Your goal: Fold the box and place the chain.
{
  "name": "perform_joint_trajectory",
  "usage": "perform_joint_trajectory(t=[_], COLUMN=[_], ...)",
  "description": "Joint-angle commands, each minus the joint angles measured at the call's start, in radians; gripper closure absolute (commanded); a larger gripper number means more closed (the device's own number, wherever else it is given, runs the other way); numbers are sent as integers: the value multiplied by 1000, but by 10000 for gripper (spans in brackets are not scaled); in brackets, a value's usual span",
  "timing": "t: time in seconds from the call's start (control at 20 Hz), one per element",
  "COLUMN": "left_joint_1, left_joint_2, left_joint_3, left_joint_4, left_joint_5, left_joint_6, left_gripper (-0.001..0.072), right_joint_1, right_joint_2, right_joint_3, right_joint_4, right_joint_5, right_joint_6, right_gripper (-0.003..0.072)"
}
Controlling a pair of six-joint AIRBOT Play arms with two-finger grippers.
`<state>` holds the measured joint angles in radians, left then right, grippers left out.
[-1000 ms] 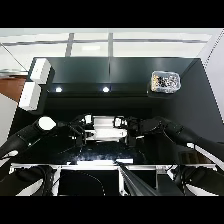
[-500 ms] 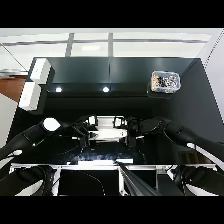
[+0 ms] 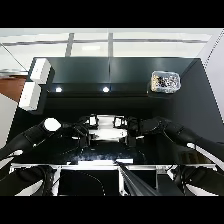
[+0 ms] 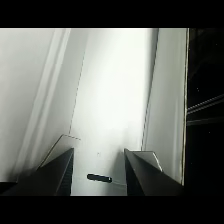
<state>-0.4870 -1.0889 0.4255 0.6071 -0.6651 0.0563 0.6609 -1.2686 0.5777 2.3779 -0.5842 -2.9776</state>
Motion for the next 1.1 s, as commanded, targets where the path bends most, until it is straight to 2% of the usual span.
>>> perform_joint_trajectory(t=[0.0,0.05,0.1,0.15,0.2,0.35,0.45,0.55,0.7,0.8,0.9,1.0,1.05], left_joint_1=[-1,-1,-1,-1,-1,0,25,85,239,385,559,703,765], left_joint_2=[0,0,0,0,0,0,22,81,215,271,267,260,259], left_joint_3=[0,0,0,0,0,2,28,56,68,68,64,51,35], left_joint_4=[2,2,3,2,1,13,102,165,195,222,300,370,380], left_joint_5=[3,2,3,3,3,2,-64,-121,-184,-269,-404,-497,-498], left_joint_6=[1,1,1,1,0,0,-43,-165,-335,-581,-832,-876,-891], left_gripper=[299,318,423,435,398,418,678,681,680,679,679,680,680], right_joint_1=[1,1,1,1,1,1,1,1,1,1,1,1,1], right_joint_2=[0,0,0,0,0,0,0,0,0,0,0,0,0], right_joint_3=[0,0,0,0,0,0,0,0,0,0,0,0,0], right_joint_4=[0,0,0,0,0,0,0,0,0,0,0,0,0], right_joint_5=[0,0,0,0,0,0,0,0,0,0,0,0,0], right_joint_6=[0,0,0,0,0,0,0,0,0,0,0,0,0], right_gripper=[160,160,160,160,160,160,160,160,160,160,160,160,160])
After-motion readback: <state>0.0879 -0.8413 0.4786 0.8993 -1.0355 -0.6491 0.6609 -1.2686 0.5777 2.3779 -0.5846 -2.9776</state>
